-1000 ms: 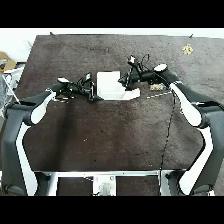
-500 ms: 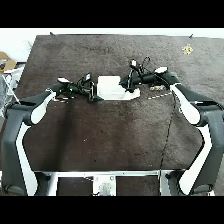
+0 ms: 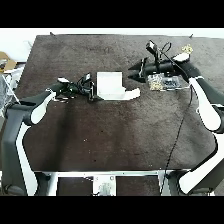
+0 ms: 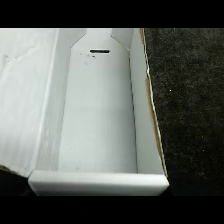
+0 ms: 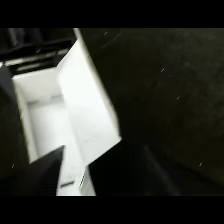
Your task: Fold the box and place the chain.
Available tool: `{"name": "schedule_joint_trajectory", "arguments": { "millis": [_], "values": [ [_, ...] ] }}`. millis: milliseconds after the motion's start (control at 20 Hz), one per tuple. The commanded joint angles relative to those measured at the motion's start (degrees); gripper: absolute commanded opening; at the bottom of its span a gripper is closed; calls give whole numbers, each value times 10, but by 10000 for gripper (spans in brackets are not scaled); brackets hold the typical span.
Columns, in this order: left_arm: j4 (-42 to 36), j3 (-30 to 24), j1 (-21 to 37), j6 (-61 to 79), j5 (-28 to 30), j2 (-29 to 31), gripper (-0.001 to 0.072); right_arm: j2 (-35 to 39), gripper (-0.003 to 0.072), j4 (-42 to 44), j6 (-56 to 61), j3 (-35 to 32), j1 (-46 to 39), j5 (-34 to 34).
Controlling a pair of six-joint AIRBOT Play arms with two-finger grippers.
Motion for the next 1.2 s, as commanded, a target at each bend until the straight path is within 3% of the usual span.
{"name": "schedule_joint_trajectory", "arguments": {
  "millis": [0,400,550,600,700,750,850,900,950,1150],
  "values": [
    [0,0,0,0,0,0,275,13,642,-132,8,-14,6,-2],
    [0,0,0,0,0,0,275,-59,620,-220,-56,-19,68,-83],
    [0,0,0,0,0,0,275,-60,607,-223,-56,-19,78,-80],
    [0,0,0,0,0,0,275,-60,560,-223,-56,-19,80,-71],
    [0,0,0,0,0,0,275,-60,558,-217,-50,-19,82,-69],
    [0,0,0,0,0,0,275,-60,457,-216,-49,-19,82,-69],
    [0,0,0,0,0,0,275,-60,424,-204,-29,-19,82,-68],
    [0,0,0,0,0,0,275,-60,340,-200,-22,-19,82,-62],
    [0,0,0,0,0,0,276,-60,314,-198,-19,-19,82,-55],
    [0,0,0,0,0,0,275,-61,313,-161,-19,-21,83,-35]
  ]
}}
